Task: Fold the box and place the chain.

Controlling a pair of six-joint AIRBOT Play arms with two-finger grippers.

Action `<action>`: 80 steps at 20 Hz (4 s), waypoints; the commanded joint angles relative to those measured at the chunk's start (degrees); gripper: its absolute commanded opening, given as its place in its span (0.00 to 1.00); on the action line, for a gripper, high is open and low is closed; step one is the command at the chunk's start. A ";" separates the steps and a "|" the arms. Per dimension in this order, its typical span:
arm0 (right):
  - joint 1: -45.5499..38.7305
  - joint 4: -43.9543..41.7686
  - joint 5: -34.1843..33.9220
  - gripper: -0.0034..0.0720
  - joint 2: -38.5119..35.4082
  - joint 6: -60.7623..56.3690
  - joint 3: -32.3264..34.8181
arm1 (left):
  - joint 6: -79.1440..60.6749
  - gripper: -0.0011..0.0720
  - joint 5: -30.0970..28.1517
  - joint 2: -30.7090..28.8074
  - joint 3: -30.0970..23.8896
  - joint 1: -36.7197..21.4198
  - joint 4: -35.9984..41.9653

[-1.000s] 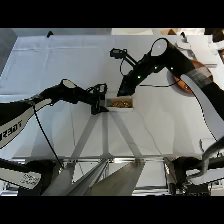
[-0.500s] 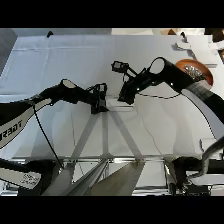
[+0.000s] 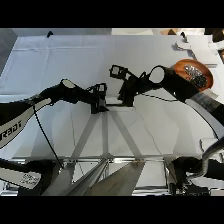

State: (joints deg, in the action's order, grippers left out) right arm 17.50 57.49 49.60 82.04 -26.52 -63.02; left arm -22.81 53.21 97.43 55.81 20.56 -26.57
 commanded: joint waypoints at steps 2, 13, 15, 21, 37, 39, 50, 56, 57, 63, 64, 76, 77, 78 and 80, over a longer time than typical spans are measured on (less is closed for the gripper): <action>2.43 0.76 -6.88 0.35 -1.16 0.07 5.29 | -0.04 0.36 0.15 -0.02 0.00 0.02 -0.07; 3.63 0.74 -3.80 0.65 -4.20 -0.22 5.92 | -0.04 0.36 0.15 -0.02 0.00 0.02 -0.04; 3.63 0.74 -3.69 0.54 -5.20 -0.63 5.92 | -0.04 0.36 0.15 -0.02 0.00 0.02 -0.04; 3.61 1.25 -7.54 0.47 -4.76 -0.63 6.21 | -0.04 0.36 0.13 -0.02 0.00 0.02 -0.04; 3.63 -0.17 -8.24 0.53 -4.76 -2.38 11.28 | -0.04 0.36 0.13 -0.02 0.00 0.02 -0.04; 3.63 -0.37 -8.26 0.57 -4.81 -2.38 11.28 | -0.04 0.36 0.15 -0.02 0.00 0.02 -0.04; 1.68 -25.53 -9.73 0.06 -8.02 -4.15 11.30 | -0.04 0.36 0.15 -0.02 0.00 0.02 -0.04; -1.03 -25.83 -4.59 0.06 0.85 -19.17 11.30 | -0.04 0.36 0.13 -0.02 0.00 0.02 -0.07; -0.98 -25.83 -2.43 0.06 2.03 -19.56 11.30 | -0.04 0.36 0.15 -0.02 0.00 0.02 -0.07; -0.96 -25.81 -2.47 0.06 3.74 -19.71 11.30 | -0.04 0.36 0.15 -0.02 0.00 0.02 -0.07; -0.96 -25.83 -2.45 0.06 3.74 -19.71 11.30 | -0.04 0.36 0.15 -0.02 0.00 0.02 -0.04; -7.37 -22.32 0.59 0.06 -16.13 -21.42 11.30 | -0.04 0.36 0.15 -0.02 0.00 0.02 -0.04; -9.03 -19.45 2.36 0.06 -19.39 -23.45 11.30 | -0.04 0.36 0.15 -0.02 0.00 0.02 -0.04; -10.56 -15.91 4.13 0.06 -22.45 -25.66 11.30 | -0.04 0.36 0.15 -0.02 0.00 0.02 -0.07; -13.92 -6.40 7.80 0.06 -28.81 -31.04 11.30 | -0.04 0.36 0.15 -0.02 0.00 0.02 -0.04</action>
State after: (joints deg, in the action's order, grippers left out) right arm 7.44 40.62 52.53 61.04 -51.35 -51.66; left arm -22.79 53.34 97.43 55.81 20.58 -26.55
